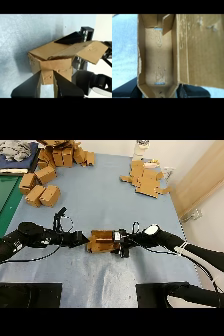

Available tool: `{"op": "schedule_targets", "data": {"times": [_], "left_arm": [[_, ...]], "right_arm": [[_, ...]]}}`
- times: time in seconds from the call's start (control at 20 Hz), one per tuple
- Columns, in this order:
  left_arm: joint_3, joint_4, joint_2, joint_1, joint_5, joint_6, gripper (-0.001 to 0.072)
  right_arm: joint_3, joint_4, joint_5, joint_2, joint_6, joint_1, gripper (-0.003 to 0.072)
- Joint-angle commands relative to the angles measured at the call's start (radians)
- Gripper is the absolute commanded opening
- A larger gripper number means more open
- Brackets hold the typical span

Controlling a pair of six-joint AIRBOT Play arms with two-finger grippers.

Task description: Fold the box.

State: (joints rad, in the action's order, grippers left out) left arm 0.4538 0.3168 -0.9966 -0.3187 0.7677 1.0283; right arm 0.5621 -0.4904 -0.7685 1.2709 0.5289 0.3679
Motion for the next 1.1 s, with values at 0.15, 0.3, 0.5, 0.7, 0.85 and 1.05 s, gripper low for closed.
{"op": "schedule_targets", "data": {"times": [0.15, 0.3, 0.5, 0.7, 0.85, 1.05], "left_arm": [[0.007, -0.024, -0.001, 0.000, 0.066, -0.169, 0.0008], [0.008, -0.029, -0.001, 0.000, 0.050, -0.173, 0.0013], [0.007, -0.025, -0.001, 0.000, 0.005, -0.163, 0.0013], [0.007, -0.019, -0.001, 0.000, -0.055, -0.123, 0.0013], [0.008, 0.021, 0.009, 0.003, -0.066, -0.065, 0.0012], [0.007, 0.346, 0.096, 0.043, -0.075, 0.276, 0.0013]], "right_arm": [[0.000, 0.000, 0.000, 0.000, 0.000, 0.001, 0.0456], [0.000, 0.000, 0.000, 0.000, 0.000, 0.001, 0.0456], [0.000, 0.000, 0.000, 0.000, 0.000, 0.001, 0.0456], [0.000, 0.000, 0.000, 0.000, 0.000, 0.001, 0.0456], [0.000, 0.000, 0.000, 0.000, 0.000, 0.001, 0.0456], [0.000, 0.000, 0.000, 0.000, 0.000, 0.001, 0.0456]]}}
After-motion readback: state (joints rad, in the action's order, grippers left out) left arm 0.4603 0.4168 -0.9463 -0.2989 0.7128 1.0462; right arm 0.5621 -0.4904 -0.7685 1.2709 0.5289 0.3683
